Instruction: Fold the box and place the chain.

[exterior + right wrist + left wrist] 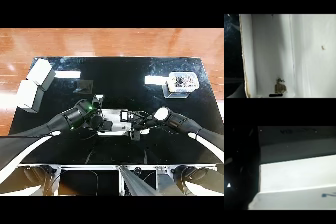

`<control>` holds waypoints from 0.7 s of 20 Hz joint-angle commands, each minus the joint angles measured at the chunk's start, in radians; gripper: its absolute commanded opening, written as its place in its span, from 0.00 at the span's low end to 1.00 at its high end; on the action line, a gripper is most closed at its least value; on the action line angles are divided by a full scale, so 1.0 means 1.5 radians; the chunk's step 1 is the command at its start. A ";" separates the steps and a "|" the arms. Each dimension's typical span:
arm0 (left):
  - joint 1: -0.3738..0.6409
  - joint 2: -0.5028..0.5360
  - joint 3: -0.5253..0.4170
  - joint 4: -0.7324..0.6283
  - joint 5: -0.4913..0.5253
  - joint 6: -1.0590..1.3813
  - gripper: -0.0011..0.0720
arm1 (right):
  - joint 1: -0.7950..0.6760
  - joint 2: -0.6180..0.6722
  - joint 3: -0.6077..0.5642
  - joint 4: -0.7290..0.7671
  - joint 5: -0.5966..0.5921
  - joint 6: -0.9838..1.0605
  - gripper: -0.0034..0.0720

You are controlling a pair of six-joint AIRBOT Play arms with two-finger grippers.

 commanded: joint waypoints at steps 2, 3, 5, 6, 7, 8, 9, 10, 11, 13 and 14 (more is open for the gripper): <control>-0.001 -0.002 0.008 -0.003 -0.005 0.000 0.30 | 0.001 0.000 0.000 0.001 0.000 0.000 0.68; -0.001 -0.002 0.008 -0.003 -0.013 0.000 0.18 | 0.001 0.000 0.000 0.001 0.000 0.000 0.68; -0.001 -0.002 0.008 -0.007 -0.020 0.000 0.05 | 0.001 0.000 0.000 0.001 0.000 0.000 0.68; -0.001 -0.002 0.008 -0.006 -0.020 0.000 0.03 | 0.001 0.000 0.000 0.001 0.000 0.000 0.68; -0.001 -0.002 0.008 -0.006 -0.019 0.000 0.03 | 0.001 0.000 0.000 0.001 0.000 0.000 0.68; -0.001 -0.002 0.008 -0.007 -0.019 0.000 0.03 | 0.001 0.000 0.000 0.001 0.000 0.000 0.68; -0.001 -0.002 0.008 -0.008 -0.019 0.000 0.03 | 0.001 0.000 0.000 0.001 0.000 0.000 0.68; -0.001 -0.002 0.008 -0.011 -0.019 0.000 0.04 | 0.001 0.000 0.000 0.001 0.000 0.000 0.68; -0.001 -0.002 0.008 -0.019 -0.019 0.000 0.04 | 0.001 0.000 0.000 0.001 0.000 0.000 0.68; -0.001 -0.002 0.012 -0.020 -0.008 0.000 0.33 | 0.001 0.000 0.000 0.001 0.000 0.000 0.68; 0.001 -0.002 0.020 -0.017 0.008 0.000 0.55 | 0.001 0.000 0.000 0.001 0.000 0.000 0.68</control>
